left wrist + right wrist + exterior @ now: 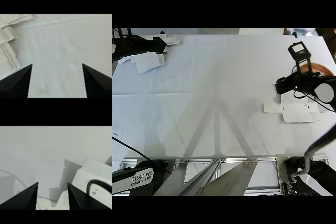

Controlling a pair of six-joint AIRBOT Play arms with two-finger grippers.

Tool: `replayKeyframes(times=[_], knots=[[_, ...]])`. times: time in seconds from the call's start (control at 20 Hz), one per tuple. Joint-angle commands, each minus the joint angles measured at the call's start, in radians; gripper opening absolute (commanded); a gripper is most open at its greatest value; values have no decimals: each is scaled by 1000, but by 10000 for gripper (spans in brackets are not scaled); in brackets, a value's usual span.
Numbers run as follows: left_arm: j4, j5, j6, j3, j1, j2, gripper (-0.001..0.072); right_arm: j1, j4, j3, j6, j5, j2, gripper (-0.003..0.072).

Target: Fold the box and place the chain.

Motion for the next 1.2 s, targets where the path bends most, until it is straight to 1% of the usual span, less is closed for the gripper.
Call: replayKeyframes(times=[0.0,0.2,0.3,0.4,0.7,0.8,1.0,1.15], knots=[[0,0,0,1,0,1,695,-108,-6,2,1,53,0,411],[0,0,0,1,0,1,695,-253,1,2,-21,70,0,410],[0,0,0,1,0,1,695,-286,-8,3,-23,61,-2,410],[0,0,0,1,0,1,695,-317,-41,22,-35,81,-19,410],[0,0,0,1,0,1,695,-467,-48,183,-30,117,-125,410],[0,0,0,1,0,1,695,-533,-24,226,-5,119,-185,410],[0,0,0,1,0,1,695,-653,32,345,-29,246,-358,411],[0,0,0,1,0,1,695,-723,77,439,-93,304,-480,411]])
